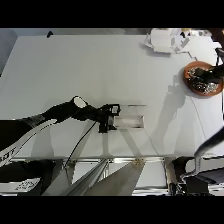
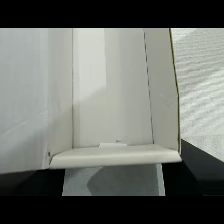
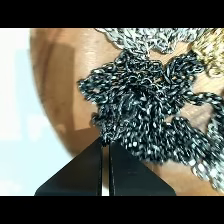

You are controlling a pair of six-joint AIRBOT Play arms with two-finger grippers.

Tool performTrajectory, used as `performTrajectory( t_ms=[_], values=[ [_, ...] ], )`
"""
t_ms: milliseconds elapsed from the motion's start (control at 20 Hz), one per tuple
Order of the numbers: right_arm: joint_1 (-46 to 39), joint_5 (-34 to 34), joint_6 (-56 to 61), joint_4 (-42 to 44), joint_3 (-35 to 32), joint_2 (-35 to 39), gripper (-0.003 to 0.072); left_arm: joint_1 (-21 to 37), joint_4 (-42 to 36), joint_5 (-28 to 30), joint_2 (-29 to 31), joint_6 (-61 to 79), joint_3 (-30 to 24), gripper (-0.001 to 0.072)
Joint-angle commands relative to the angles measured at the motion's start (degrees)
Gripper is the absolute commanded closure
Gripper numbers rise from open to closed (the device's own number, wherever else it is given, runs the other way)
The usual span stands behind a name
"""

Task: Fold the box and place the chain.

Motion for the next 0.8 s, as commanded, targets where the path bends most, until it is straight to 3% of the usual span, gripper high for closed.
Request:
performTrajectory(
  t_ms=[0,450,750],
  values=[
    [0.04,1.05,-2.01,-0.33,0.00,5.42,0.0671,0.04,0.02,0.02,0.02,0.02,-0.02,0.0565],
    [0.04,15.43,-7.54,2.27,0.00,21.53,0.0671,0.04,0.00,0.00,0.02,0.02,-0.02,0.0565],
    [0.04,26.56,-9.68,17.00,-0.02,33.33,0.0671,0.04,0.00,0.02,0.02,0.02,-0.02,0.0565]
  ],
)
